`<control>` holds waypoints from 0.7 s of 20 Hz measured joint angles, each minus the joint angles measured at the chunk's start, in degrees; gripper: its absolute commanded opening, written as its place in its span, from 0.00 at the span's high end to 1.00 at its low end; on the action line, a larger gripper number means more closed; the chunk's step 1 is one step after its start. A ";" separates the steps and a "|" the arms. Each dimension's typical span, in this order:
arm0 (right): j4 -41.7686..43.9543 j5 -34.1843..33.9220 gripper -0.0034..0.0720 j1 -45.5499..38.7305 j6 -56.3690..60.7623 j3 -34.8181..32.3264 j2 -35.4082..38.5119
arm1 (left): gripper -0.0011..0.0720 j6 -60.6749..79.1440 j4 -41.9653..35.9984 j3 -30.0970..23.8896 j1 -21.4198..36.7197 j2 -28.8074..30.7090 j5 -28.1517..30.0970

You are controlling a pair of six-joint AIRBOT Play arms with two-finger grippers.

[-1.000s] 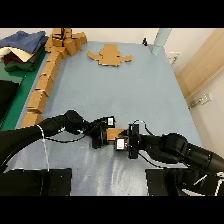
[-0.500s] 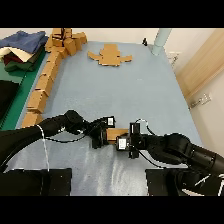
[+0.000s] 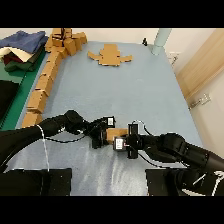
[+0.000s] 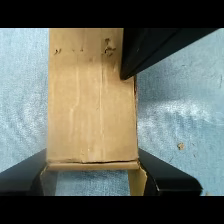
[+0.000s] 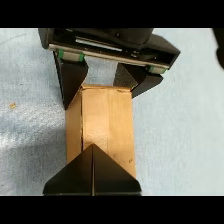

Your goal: Fold the box.

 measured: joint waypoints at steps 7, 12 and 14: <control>0.15 0.00 0.95 0.00 0.04 -0.02 0.96 | 0.42 -0.02 -0.02 0.00 0.00 0.00 -0.02; 0.15 1.62 0.95 0.00 0.04 -0.02 4.31 | 0.42 -0.02 -0.02 0.00 0.00 0.02 0.00; 0.15 1.86 0.95 0.00 0.07 -0.02 4.79 | 0.42 -0.02 -0.02 0.00 0.00 0.00 -0.02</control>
